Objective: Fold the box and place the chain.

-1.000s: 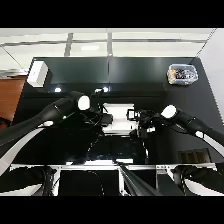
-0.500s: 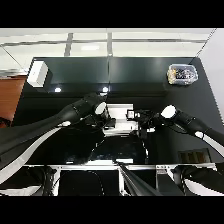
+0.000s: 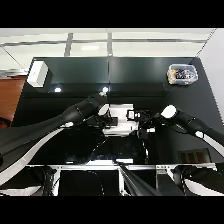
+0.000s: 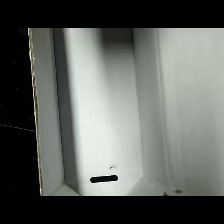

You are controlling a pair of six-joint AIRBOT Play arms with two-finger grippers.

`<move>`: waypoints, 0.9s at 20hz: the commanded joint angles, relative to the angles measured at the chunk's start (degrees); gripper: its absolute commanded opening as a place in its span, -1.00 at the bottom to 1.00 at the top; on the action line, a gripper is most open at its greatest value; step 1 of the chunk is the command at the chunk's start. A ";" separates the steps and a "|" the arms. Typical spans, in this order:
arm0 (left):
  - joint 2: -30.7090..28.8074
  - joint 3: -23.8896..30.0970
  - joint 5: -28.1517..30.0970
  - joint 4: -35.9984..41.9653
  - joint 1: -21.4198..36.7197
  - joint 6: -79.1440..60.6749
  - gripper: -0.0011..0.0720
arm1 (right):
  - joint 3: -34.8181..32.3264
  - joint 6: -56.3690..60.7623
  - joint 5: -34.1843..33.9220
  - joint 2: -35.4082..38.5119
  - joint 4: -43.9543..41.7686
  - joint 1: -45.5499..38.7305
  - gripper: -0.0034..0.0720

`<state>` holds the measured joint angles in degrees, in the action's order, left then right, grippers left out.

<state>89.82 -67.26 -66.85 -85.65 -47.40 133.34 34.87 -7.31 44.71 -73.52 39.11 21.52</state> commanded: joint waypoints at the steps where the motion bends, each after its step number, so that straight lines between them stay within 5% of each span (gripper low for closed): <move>1: 0.07 -0.13 1.66 1.75 -0.15 1.07 -0.52 | -0.02 0.02 0.22 0.04 0.00 0.02 -0.40; 2: 0.07 -0.15 1.99 1.70 -0.17 1.07 -0.91 | 0.00 0.02 0.22 0.04 0.02 0.02 -0.40; 6: 0.07 -0.15 2.23 1.79 -0.13 1.07 -0.90 | -0.02 0.02 0.20 0.04 0.04 0.02 -0.40; 7: 0.07 -0.15 2.23 1.92 -0.11 1.07 -0.70 | 0.00 0.02 0.20 0.04 0.13 0.02 -0.40; 8: 0.07 -0.15 2.19 1.90 -0.11 1.07 -0.08 | 0.00 0.02 0.20 0.04 0.13 0.02 -0.40; 9: 0.07 -0.13 1.99 1.70 -0.11 1.07 0.24 | -0.02 0.02 0.20 0.04 0.13 0.02 -0.40; 16: 0.59 -0.33 -1.90 -0.85 -0.13 1.14 0.20 | 0.00 0.02 0.17 0.04 0.13 0.02 -0.40; 18: 0.59 -0.59 -0.44 -0.72 -0.11 1.11 -0.25 | 0.00 0.02 0.17 0.04 0.13 0.02 -0.40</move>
<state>90.30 -67.61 -67.70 -85.93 -47.51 134.47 34.87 -7.29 44.91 -73.52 39.22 21.52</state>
